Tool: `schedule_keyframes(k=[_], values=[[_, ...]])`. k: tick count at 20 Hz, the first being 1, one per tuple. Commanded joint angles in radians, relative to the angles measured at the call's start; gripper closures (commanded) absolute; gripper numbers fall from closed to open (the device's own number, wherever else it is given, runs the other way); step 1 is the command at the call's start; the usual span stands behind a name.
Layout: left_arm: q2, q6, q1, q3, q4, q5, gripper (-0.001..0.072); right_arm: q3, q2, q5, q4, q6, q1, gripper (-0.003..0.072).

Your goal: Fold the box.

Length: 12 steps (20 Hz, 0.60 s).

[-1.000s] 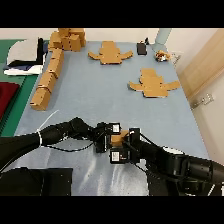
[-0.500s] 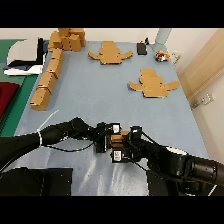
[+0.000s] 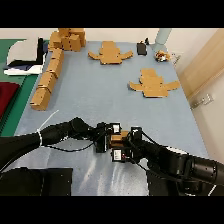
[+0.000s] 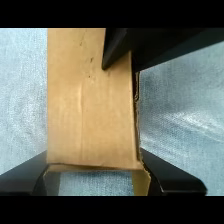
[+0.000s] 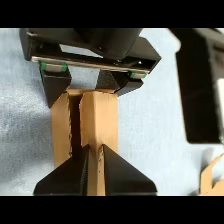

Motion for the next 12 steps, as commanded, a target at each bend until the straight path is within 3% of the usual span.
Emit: schedule_keyframes(k=[1, 12], values=[[0.0, 0.0, 0.0, 0.001, 0.0, 0.0, 0.0318, 0.0, -0.001, 0.001, 0.034, 0.0, 0.001, 0.0563], [0.0, 0.0, 0.0, 0.001, 0.0, 0.0, 0.0318, 0.0, -0.028, -0.006, 0.108, -0.001, 0.001, 0.0564]])
